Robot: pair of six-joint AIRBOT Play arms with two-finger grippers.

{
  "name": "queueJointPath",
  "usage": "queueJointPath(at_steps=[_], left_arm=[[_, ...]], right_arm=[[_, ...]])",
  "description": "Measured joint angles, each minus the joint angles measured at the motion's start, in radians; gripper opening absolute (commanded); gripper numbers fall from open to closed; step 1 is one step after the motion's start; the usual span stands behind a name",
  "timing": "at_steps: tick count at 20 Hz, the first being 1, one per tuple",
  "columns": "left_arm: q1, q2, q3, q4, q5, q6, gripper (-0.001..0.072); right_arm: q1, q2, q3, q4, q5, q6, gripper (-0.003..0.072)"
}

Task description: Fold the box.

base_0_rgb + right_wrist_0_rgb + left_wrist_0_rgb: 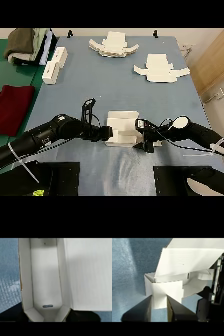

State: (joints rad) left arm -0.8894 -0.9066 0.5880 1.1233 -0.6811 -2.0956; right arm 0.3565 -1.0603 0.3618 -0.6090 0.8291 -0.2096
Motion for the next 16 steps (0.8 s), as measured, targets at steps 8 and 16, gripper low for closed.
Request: queueJointPath(at_steps=[8,16], left_arm=[[-0.082,-0.106,0.098,0.164,-0.084,-0.105,0.0175],[-0.122,-0.178,0.193,0.280,-0.176,-0.175,0.0175]], right_arm=[[0.000,0.000,0.000,0.000,0.000,0.000,0.0550],[0.000,0.000,0.000,0.000,0.000,0.000,0.0550]])
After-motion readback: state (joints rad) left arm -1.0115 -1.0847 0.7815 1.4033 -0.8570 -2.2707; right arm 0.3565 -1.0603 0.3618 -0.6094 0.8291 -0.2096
